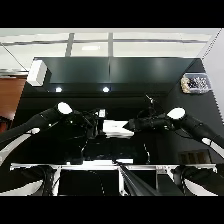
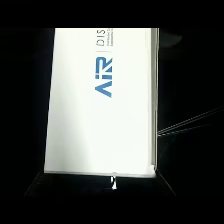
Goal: Fold the box and place the chain.
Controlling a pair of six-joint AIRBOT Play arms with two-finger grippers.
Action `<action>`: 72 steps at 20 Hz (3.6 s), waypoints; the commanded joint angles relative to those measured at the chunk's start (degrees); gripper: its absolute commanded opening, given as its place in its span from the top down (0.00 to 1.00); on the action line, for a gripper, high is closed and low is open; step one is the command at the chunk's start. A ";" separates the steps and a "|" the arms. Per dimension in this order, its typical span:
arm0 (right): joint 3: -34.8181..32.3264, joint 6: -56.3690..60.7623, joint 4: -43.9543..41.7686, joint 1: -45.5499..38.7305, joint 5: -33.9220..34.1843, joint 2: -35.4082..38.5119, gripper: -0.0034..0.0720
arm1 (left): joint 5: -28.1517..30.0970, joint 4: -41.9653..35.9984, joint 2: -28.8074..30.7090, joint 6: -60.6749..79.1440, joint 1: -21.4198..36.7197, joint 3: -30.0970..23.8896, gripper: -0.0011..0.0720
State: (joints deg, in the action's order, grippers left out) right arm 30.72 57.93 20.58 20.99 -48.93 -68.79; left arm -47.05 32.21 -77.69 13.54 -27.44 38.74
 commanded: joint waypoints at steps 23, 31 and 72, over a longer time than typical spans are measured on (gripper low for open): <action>9.55 8.92 31.95 -32.41 -18.43 24.30 0.94 | -0.76 9.64 -3.80 -27.54 -12.48 17.20 0.00; 9.55 7.80 31.95 -32.41 -18.71 24.30 0.94 | -9.22 11.30 -8.57 -32.02 -12.46 21.81 0.01; 9.55 9.46 31.91 -32.41 -17.55 24.28 0.94 | -5.35 45.24 0.33 -84.78 56.26 21.75 0.76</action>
State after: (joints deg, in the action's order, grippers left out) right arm 40.23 66.96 52.51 -11.38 -67.09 -44.53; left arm -59.94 80.44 -76.79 -73.12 22.50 60.40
